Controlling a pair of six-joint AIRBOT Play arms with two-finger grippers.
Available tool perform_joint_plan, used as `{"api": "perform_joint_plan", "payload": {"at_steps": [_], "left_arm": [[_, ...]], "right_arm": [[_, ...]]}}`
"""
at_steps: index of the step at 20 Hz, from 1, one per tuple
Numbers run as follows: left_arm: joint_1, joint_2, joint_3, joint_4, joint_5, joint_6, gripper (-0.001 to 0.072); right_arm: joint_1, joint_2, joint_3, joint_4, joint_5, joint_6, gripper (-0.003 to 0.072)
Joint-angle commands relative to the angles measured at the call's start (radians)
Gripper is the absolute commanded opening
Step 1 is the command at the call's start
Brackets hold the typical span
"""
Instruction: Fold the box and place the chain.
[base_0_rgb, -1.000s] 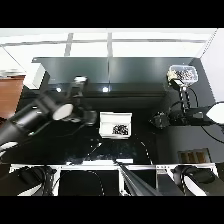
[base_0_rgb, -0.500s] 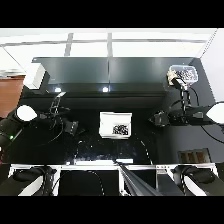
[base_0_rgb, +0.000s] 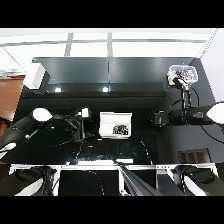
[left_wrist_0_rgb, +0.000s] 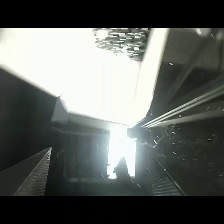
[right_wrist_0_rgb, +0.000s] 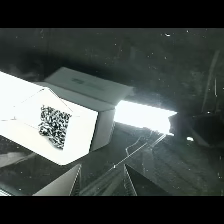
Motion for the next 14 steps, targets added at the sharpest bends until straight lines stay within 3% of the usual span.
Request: {"api": "perform_joint_plan", "payload": {"at_steps": [1, 4, 14], "left_arm": [[-0.053, -0.097, 0.024, -0.047, 0.041, 0.15, 0.0711], [-0.054, -0.143, 0.028, -0.175, 0.04, 0.184, 0.0711], [-0.063, -0.16, 0.028, -0.201, 0.045, 0.25, 0.071]], "right_arm": [[0.0, 0.0, 0.001, 0.0, 0.001, 0.007, 0.0314], [0.0, 0.0, 0.001, 0.001, -0.003, 0.006, 0.0314], [0.0, 0.0, 0.001, 0.003, -0.034, 0.006, 0.0314]]}}
